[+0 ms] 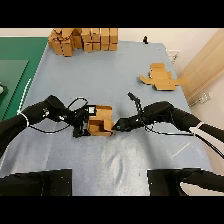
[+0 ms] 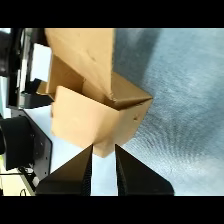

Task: Fold the box.

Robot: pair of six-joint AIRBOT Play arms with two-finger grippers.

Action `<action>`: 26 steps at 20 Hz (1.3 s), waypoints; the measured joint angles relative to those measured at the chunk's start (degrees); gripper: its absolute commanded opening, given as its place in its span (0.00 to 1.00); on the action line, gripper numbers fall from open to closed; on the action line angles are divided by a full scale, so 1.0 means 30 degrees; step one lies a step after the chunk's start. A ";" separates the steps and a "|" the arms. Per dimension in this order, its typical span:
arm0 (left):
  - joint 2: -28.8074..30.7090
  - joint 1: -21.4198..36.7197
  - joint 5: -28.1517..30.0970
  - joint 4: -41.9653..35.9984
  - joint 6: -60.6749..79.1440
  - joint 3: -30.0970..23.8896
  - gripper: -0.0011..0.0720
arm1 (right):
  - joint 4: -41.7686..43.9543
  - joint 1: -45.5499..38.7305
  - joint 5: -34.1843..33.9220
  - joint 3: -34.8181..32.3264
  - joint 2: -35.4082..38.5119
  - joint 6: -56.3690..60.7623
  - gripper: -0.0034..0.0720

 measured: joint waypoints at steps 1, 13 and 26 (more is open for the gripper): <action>0.0000 0.0000 0.0000 0.0007 0.0000 0.0000 0.04 | 0.0102 0.0015 -0.0058 0.0015 0.0015 0.0000 0.36; 0.0000 0.0007 0.0015 0.0000 0.0000 0.0000 0.04 | -0.1872 0.1647 0.1515 0.1559 -0.1282 0.4080 0.71; 0.0000 0.0000 0.0044 0.0000 0.0000 0.0000 0.04 | -1.3602 0.6186 0.0233 0.6907 -0.3526 1.7609 0.71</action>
